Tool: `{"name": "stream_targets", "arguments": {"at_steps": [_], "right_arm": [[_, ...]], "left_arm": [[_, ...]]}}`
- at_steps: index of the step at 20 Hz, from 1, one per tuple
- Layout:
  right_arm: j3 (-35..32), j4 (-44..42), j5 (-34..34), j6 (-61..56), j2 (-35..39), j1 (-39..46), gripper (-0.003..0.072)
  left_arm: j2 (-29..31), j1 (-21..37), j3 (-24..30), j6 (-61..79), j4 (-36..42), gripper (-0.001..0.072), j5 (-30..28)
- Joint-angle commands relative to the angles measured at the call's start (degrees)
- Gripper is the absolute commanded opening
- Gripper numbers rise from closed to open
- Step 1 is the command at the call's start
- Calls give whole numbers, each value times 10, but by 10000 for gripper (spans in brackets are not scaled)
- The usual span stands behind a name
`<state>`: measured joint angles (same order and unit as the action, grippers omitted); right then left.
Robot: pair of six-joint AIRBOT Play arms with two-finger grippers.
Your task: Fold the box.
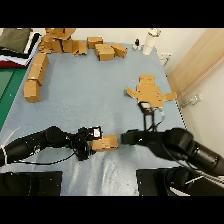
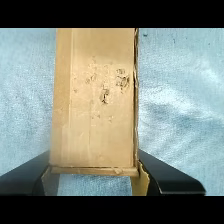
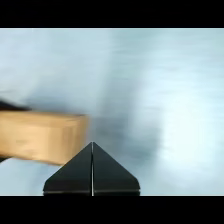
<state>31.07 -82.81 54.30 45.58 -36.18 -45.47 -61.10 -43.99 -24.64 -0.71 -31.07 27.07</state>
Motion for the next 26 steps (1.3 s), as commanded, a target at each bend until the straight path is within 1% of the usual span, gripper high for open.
{"name": "stream_targets", "arguments": {"at_steps": [1,3,4,8,12,14,16,18,19,20,22,24,25,26], "right_arm": [[34,90,195,10,0,102,2],[32,45,190,30,-3,144,3],[32,36,183,30,-3,152,2],[32,28,151,26,-7,152,2],[32,28,151,12,-21,152,2],[32,26,149,7,-29,152,2],[32,24,146,7,-35,152,3],[32,24,139,7,-40,152,2],[32,24,132,7,-43,152,3],[32,24,125,8,-45,152,2],[32,24,113,8,-50,152,2],[32,24,103,10,-55,152,2],[32,24,97,10,-57,152,2],[32,24,89,10,-58,152,2]], "left_arm": [[0,0,-1,0,0,370,0],[0,0,-1,0,0,370,0],[0,0,-1,0,0,370,0],[0,0,-1,0,0,370,0],[1,1,-2,-4,1,369,-1],[19,9,-12,-20,-24,369,-2],[62,37,-25,-132,-67,370,-19],[113,94,-29,-262,-139,370,-20],[137,131,-29,-325,-182,370,-11],[159,177,-29,-391,-235,369,12],[191,274,-29,-490,-342,370,88],[204,379,-29,-573,-439,370,170],[204,429,-29,-610,-466,370,199],[204,479,-29,-636,-476,370,216]]}}
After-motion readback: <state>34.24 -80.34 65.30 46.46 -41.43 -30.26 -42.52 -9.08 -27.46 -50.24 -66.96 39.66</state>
